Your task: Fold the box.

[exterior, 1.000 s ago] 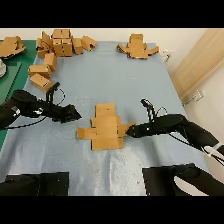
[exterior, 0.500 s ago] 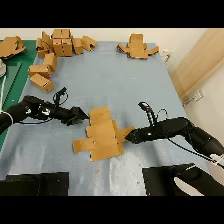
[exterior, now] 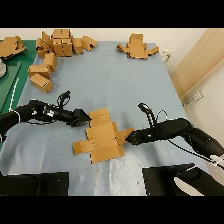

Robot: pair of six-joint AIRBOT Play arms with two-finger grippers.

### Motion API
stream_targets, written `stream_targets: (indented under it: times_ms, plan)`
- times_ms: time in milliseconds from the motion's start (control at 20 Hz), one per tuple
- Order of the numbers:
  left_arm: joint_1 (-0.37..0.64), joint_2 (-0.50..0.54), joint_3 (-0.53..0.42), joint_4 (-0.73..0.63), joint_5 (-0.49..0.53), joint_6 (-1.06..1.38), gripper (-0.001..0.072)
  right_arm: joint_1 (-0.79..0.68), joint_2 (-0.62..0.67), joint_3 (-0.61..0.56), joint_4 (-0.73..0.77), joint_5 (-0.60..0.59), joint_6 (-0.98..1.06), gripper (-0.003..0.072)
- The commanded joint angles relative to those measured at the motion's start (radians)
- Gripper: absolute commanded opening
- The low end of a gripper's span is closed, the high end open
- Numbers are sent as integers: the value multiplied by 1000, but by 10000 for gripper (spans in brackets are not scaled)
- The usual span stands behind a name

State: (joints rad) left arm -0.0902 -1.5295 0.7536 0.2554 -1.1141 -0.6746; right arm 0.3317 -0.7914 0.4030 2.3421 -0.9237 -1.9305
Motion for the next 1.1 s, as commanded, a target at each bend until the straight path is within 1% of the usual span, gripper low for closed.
stream_targets:
  times_ms: [0,150,350,600,750,850,900,950,1000,1050]
  plan:
    - [-16,-11,0,-39,-23,32,600,1,1,-3,23,-2,0,-2]
    - [-63,-11,0,-43,-22,52,583,1,1,-3,23,-1,0,-2]
    - [-112,-11,0,-55,-19,63,583,1,1,-3,22,-1,0,-2]
    - [-116,-11,0,-91,-31,96,583,1,1,-3,22,-1,0,-2]
    - [-116,-11,0,-130,-90,157,582,1,1,-3,22,-1,0,-2]
    - [-116,-11,0,-129,-97,163,581,1,1,-3,21,-1,0,-2]
    - [-116,-11,0,-129,-91,164,438,1,1,-3,21,-1,0,-2]
    - [-116,-11,0,-129,-90,183,222,1,1,-3,21,-1,0,-2]
    - [-116,-11,0,-129,-89,194,237,1,1,-3,21,-2,0,-2]
    - [-116,-11,0,-129,-86,203,237,1,1,-3,22,-2,0,-2]
